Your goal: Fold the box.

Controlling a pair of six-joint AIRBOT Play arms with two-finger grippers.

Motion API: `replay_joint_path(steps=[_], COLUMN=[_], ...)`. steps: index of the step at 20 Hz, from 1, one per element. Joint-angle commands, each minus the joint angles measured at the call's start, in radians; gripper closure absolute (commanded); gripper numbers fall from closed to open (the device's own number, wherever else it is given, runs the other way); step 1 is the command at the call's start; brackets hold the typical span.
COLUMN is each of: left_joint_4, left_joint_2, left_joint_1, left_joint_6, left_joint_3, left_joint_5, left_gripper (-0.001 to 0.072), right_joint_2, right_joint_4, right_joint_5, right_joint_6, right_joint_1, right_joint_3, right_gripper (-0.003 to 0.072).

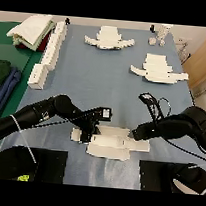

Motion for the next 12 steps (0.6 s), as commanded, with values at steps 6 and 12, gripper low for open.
replay_joint_path(steps=[6, 12], left_joint_4=[-0.007, -0.007], left_joint_2=[-0.001, -0.001], left_joint_1=[0.000, 0.000], left_joint_6=[0.000, 0.000], left_joint_3=[0.000, 0.000], left_joint_5=[0.000, 0.000], left_gripper=[0.0693, 0.0693], right_joint_2=[0.199, -0.064], right_joint_4=[0.006, -0.171], right_joint_5=[-0.090, 0.276], right_joint_6=[0.023, -0.086], right_joint_1=[0.430, 0.727], right_joint_3=[-0.049, -0.098], right_gripper=[0.0684, -0.0034])
